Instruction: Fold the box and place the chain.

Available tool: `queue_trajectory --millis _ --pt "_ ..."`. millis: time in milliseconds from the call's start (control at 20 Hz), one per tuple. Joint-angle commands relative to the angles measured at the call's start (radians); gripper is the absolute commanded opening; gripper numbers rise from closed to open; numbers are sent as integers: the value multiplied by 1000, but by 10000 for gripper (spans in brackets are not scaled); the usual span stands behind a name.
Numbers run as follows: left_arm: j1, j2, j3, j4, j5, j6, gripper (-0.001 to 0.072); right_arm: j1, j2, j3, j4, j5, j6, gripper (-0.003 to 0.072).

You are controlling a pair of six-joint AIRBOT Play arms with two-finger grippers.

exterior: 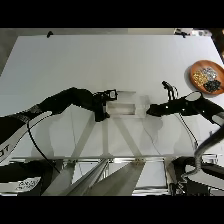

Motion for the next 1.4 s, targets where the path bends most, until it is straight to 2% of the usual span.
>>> queue_trajectory --millis 0,750,1000,1050,1100,1150,1200,1250,1350 --pt "0 0 1 0 0 0 155 -1 0 0 0 -26 11 12" --pt "0 0 1 0 0 0 155 47 -26 0 60 14 -34 13" --pt "0 0 1 0 0 0 155 46 46 0 107 36 -87 16" --pt "0 0 1 0 0 0 155 46 66 0 109 39 -87 35" --pt "0 0 1 0 0 0 155 47 79 0 113 44 -87 103" --pt "0 0 1 0 0 0 155 47 85 0 118 60 -87 191" --pt "0 0 1 0 0 0 155 50 86 0 128 81 -97 314" --pt "0 0 1 0 0 0 155 59 86 0 141 96 -119 351" --pt "0 0 1 0 0 0 155 77 86 0 192 106 -140 351"
